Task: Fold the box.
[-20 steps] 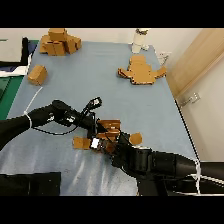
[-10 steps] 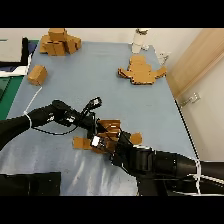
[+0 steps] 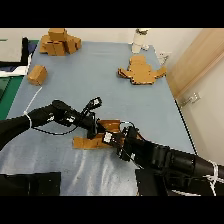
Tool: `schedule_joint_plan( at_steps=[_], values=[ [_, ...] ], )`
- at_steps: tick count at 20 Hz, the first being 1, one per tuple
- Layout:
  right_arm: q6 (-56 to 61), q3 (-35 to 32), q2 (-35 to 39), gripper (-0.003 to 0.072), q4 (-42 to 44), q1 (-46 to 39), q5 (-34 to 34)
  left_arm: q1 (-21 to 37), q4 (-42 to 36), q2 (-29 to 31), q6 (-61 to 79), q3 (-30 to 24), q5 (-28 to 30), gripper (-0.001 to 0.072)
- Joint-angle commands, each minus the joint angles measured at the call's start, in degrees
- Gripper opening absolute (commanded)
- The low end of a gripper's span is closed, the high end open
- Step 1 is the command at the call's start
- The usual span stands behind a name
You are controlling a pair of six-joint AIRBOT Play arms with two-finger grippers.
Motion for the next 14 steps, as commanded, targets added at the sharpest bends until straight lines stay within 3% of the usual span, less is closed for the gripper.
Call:
schedule_joint_plan(
  at_steps=[1,6,11,14],
  values=[
    [-12.57,-2.21,2.62,0.0715,6.32,-5.35,7.23,0.04,0.0,-0.04,0.0,0.0,0.0,0.0016],
    [-23.78,-2.21,3.1,0.0715,17.03,-11.32,7.45,0.04,0.0,-0.04,0.0,0.0,0.0,0.0016],
    [-28.68,-2.21,3.28,0.0715,19.23,-13.92,7.98,0.04,0.0,-0.04,0.0,0.0,0.0,0.0015],
    [-45.09,-2.21,2.91,0.0715,32.79,-20.72,8.7,0.04,0.0,-0.04,0.0,0.0,-0.02,0.0016]
  ],
)
